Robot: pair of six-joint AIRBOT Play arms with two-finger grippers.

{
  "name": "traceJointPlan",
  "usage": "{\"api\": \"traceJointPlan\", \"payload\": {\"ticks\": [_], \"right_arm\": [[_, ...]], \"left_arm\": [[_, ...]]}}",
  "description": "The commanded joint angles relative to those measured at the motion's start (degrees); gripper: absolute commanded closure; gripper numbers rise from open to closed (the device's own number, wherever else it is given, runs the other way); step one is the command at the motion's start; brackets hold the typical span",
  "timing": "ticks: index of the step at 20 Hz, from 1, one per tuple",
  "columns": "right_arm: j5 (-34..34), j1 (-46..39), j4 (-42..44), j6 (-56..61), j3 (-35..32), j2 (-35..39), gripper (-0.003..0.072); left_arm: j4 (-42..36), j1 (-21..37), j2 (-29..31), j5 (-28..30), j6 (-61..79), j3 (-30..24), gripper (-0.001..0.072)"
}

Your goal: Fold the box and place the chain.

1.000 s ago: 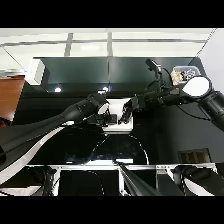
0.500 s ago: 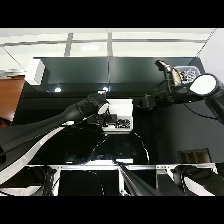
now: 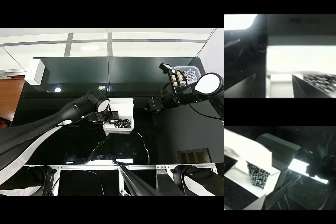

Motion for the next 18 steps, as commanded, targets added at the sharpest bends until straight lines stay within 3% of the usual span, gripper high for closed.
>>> {"api": "traceJointPlan", "payload": {"ticks": [1,4,7,9,10,12,13,14,15,18], "right_arm": [[0.52,-0.07,-0.33,-0.26,0.0,0.04,0.0402],[0.61,-0.09,-0.72,-0.24,0.0,0.04,0.0402],[0.74,-0.07,-1.79,-0.24,0.0,0.04,0.0402],[0.85,-0.07,-1.79,-0.24,0.0,0.02,0.0402],[0.92,-0.07,-1.75,-0.22,0.0,0.04,0.0403],[0.94,-0.07,-1.57,-0.2,0.0,0.02,0.0402],[0.94,-0.07,-1.57,-0.11,0.0,0.02,0.0402],[0.98,-0.07,-1.57,0.31,0.0,0.02,0.0402],[1.05,-0.07,-1.6,0.61,0.0,0.02,0.0403],[1.31,-0.07,-1.57,1.38,0.0,0.02,0.0402]], "left_arm": [[2.84,0.02,6.43,-2.12,7.04,0.57,0.0187],[10.29,1.36,14.84,-5.77,9.99,-4.85,0.0188],[5.84,11.69,24.2,-0.46,10.56,-18.47,0.0195],[-12.76,21.77,29.05,11.76,21.24,-28.98,0.0195],[-29.49,26.49,30.03,16.41,35.89,-34.12,0.0195],[-57.11,31.87,29.29,15.06,72.85,-40.89,0.0194],[-62.55,32.54,28.63,13.0,86.99,-42.62,0.017],[-64.22,32.2,27.96,12.5,97.04,-43.58,0.0023],[-64.28,31.19,27.3,12.81,104.76,-44.02,-0.0009],[-64.02,28.11,26.58,12.85,130.22,-44.0,-0.0009]]}}
